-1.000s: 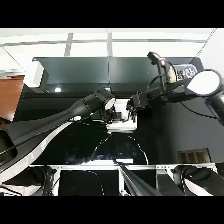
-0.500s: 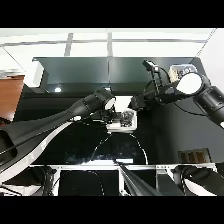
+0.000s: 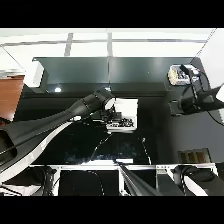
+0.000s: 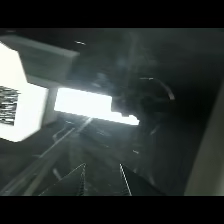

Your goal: Fold the box and place the chain.

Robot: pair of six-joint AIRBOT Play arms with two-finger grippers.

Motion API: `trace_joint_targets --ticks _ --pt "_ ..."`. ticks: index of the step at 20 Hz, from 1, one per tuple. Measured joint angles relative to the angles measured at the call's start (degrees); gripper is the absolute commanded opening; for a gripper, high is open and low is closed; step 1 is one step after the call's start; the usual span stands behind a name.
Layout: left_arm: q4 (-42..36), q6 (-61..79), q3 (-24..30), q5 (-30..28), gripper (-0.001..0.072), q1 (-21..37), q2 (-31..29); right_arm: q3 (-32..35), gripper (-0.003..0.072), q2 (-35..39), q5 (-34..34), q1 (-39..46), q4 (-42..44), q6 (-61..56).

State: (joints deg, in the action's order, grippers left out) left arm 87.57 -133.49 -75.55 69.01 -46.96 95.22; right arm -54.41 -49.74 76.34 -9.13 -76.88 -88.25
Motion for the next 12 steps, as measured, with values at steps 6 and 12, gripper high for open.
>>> trace_joint_targets --ticks 6,12 --pt "-1.09 -0.15 -1.97 -0.87 0.0683 -0.33 -0.07 2.73 0.0266 2.6 -1.01 1.31 0.02 -0.07" --pt "4.66 7.61 -2.82 1.31 0.0684 -3.39 -6.88 3.23 0.0266 3.02 -1.53 1.49 0.24 0.37"
